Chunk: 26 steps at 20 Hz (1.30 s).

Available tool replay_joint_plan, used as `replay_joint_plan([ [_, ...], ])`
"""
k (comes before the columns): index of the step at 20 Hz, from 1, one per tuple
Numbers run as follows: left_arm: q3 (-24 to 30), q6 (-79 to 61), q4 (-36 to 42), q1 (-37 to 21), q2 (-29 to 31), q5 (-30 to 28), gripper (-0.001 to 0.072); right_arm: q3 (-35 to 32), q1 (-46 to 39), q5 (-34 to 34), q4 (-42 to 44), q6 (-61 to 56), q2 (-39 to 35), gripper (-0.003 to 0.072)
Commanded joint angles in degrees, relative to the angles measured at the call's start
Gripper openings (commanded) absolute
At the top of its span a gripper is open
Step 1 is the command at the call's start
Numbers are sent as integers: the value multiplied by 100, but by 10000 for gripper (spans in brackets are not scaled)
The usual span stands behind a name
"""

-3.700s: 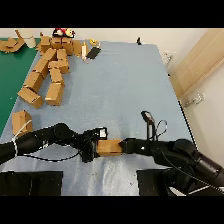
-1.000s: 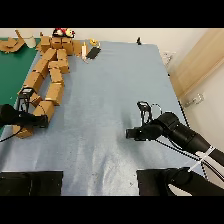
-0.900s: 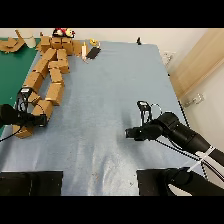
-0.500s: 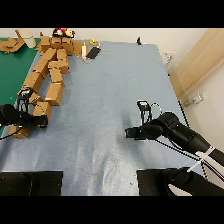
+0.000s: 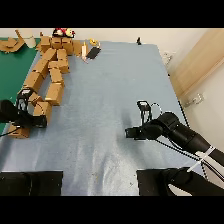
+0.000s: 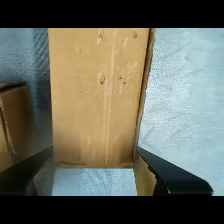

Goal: Fold the box.

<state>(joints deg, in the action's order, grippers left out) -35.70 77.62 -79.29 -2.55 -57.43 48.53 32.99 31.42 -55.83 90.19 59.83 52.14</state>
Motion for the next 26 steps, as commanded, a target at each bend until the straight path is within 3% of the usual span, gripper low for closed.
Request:
replay_joint_plan([
  [1, -535, -2, -37, -4, 4, 791, 699, 2, -2, 0, 4, 0, 4, 5],
  [7, -1777, 4, -125, -2, 4, 1967, 698, 2, -2, -2, 11, 0, 4, 4],
  [9, -1952, 4, 437, 11, 4, 2159, 674, 7, -2, 11, 46, 0, 4, 4],
  [11, -1952, -114, 1388, 127, -9, 2197, 164, 92, -2, 15, 74, 0, 39, 4],
  [12, -1952, -374, 1801, 304, -22, 2175, 23, 170, -2, 35, 74, 4, 81, 4],
  [15, -1954, -671, 2433, 1156, -170, 1904, 11, 629, -4, 50, 72, 57, 361, 5],
  [20, -1954, -527, 2568, 2675, -855, 1375, 11, 1565, -2, -55, 240, 369, 1169, 5],
  [23, -1954, -450, 2573, 3250, -1237, 1161, 11, 1867, -2, -46, 372, 435, 1458, 4],
  [26, -1952, -378, 2570, 3462, -1438, 1143, 11, 1926, -2, 2, 369, 428, 1486, 4],
])
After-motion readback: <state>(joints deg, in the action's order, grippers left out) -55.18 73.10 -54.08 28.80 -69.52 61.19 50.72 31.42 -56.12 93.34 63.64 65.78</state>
